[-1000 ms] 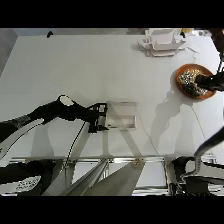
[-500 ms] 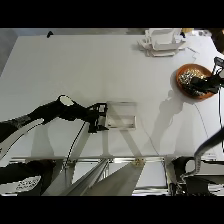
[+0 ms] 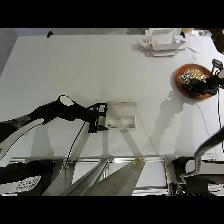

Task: Fold the box and place the chain.

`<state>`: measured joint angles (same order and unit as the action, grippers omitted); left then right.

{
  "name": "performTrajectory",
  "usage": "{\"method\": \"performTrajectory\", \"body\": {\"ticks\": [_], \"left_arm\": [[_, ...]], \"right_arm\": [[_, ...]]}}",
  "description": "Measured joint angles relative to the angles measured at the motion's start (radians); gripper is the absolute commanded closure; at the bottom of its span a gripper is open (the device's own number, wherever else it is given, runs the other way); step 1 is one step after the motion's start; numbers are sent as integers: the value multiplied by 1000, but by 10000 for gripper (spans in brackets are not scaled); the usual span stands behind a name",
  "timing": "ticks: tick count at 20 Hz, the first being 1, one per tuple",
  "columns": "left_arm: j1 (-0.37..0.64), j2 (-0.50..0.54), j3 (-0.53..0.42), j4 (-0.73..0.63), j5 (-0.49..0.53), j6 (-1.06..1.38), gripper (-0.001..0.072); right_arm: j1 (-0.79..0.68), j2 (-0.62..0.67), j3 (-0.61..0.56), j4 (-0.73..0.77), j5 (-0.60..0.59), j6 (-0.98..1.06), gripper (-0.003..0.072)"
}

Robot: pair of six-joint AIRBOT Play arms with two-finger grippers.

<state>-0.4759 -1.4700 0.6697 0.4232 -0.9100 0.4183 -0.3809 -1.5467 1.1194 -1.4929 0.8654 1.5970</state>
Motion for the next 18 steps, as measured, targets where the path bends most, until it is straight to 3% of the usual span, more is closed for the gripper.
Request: {"method": "performTrajectory", "body": {"ticks": [4,8,13,18], "left_arm": [[0,0,0,0,0,0,518],[0,0,0,0,0,0,518],[0,0,0,0,0,0,518],[0,0,0,0,0,0,518]], "right_arm": [[0,12,-2,2,14,0,668],[0,127,-2,2,43,-38,668],[0,405,-2,22,167,-137,667],[0,701,-2,165,278,-193,667]]}}
